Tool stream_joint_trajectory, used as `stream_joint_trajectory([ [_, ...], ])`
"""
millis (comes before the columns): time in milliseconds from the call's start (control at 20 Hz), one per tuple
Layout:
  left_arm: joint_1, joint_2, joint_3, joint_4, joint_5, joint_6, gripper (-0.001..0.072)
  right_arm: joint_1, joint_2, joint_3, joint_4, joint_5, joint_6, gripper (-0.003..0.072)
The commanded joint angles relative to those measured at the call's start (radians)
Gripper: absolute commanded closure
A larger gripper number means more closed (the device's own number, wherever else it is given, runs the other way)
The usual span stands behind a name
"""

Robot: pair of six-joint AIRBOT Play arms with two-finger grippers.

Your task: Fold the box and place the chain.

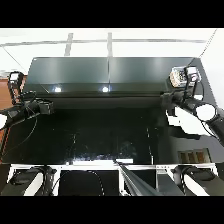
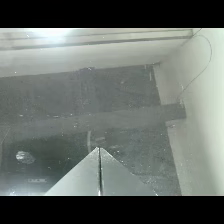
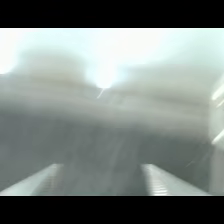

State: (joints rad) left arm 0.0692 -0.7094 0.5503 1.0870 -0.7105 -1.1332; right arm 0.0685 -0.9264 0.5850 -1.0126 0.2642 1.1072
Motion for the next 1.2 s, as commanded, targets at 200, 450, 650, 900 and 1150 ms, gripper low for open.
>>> stream_joint_trajectory([
  [200, 0.000, 0.001, 0.000, 0.000, 0.002, 0.000, 0.0680, -0.592, -0.068, 0.075, -0.013, -0.117, -0.004, -0.0034],
  [450, 0.000, 0.001, 0.000, -0.018, -0.006, 0.000, 0.0680, -1.090, -0.302, 0.352, -0.190, 0.515, -0.006, -0.0034],
  [650, 0.000, 0.001, -0.001, -0.034, -0.006, 0.000, 0.0679, -1.155, -0.557, 0.624, -0.234, 1.033, -0.162, -0.0034],
  [900, 0.000, 0.001, -0.001, -0.034, -0.007, 0.000, 0.0680, -1.075, -0.707, 0.715, -0.264, 1.133, -0.202, -0.0034],
  [1150, 0.000, 0.001, -0.001, -0.034, -0.007, 0.000, 0.0679, -1.000, -0.736, 0.735, -0.259, 1.083, -0.278, 0.0204],
])
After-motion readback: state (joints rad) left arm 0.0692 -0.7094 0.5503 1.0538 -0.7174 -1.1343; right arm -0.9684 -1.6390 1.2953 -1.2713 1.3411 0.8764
